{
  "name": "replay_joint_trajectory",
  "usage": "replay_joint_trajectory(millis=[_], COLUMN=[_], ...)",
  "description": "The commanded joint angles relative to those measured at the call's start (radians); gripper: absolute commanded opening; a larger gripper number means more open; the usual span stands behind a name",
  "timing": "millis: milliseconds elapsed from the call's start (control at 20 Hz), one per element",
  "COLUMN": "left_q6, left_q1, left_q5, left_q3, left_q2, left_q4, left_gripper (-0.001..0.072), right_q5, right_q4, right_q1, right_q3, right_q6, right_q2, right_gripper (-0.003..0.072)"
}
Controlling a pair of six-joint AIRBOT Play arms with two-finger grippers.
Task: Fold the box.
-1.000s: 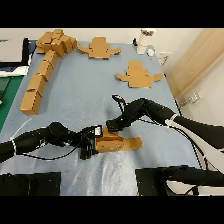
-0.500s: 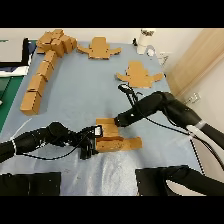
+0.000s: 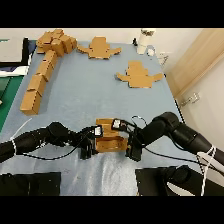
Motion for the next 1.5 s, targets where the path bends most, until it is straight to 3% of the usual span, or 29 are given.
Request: replay_joint_trajectory(millis=[0,300,650,950,1200,1450], left_q6=[0.000,0.000,0.001,0.001,0.000,0.001], left_q1=[0.000,0.000,0.000,0.000,0.000,0.000], left_q5=[0.000,0.000,0.001,0.001,0.001,0.001], left_q3=[0.001,0.001,0.001,0.001,0.001,0.001], left_q2=[0.000,0.000,0.000,0.000,0.000,0.000], left_q4=[0.000,0.000,0.000,0.000,0.000,0.000], left_gripper=[0.0526,0.0526,0.0526,0.0526,0.0526,0.0526], right_q5=[0.193,0.247,0.251,0.162,0.157,0.125], right_q4=[-0.151,-0.231,-0.097,-0.163,-0.038,0.028], right_q1=[0.042,0.042,0.040,-0.002,-0.155,-0.167], right_q3=[-0.065,-0.067,-0.080,-0.081,-0.081,-0.081], right_q6=[-0.147,-0.146,-0.145,-0.083,-0.260,-0.281], right_q2=[0.011,0.010,0.011,0.041,0.038,0.035], right_gripper=[0.0562,0.0562,0.0562,0.0561,0.0561,0.0561])
